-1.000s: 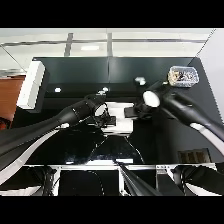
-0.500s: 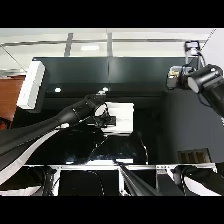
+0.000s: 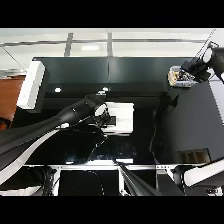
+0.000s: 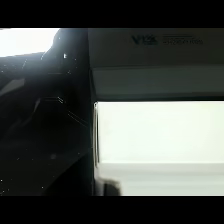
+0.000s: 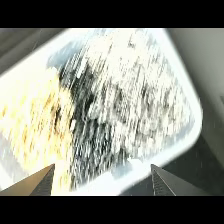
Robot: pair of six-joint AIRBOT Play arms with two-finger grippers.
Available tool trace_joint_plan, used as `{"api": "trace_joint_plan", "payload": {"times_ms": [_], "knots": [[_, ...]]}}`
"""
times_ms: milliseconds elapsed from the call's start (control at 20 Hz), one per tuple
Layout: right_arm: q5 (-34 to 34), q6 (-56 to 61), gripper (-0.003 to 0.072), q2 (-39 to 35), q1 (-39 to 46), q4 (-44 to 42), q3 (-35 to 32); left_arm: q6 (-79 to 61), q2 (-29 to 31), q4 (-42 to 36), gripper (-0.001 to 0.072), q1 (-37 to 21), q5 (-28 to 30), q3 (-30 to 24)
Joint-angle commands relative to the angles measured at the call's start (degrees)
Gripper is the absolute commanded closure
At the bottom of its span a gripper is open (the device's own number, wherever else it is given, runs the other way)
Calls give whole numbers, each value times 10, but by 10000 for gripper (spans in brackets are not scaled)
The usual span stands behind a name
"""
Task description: Fold the box and place the chain.
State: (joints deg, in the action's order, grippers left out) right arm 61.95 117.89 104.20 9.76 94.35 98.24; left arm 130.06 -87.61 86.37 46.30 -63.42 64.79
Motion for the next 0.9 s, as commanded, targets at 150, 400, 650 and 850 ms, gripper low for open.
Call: {"api": "trace_joint_plan", "payload": {"times_ms": [150, 400, 650, 850], "knots": [[124, 66, 17, 161, 26, 8, 214, 0, 0, 1, 682, -1, -1, 0], [107, 71, 54, 182, 34, 11, 214, 0, 0, 1, 682, -1, -1, 0], [83, 64, 253, 191, 34, -30, 202, 0, 0, 0, 682, -1, -1, 0], [100, 12, 672, 185, 34, -66, 198, 0, 0, 1, 682, -1, -2, 0]]}}
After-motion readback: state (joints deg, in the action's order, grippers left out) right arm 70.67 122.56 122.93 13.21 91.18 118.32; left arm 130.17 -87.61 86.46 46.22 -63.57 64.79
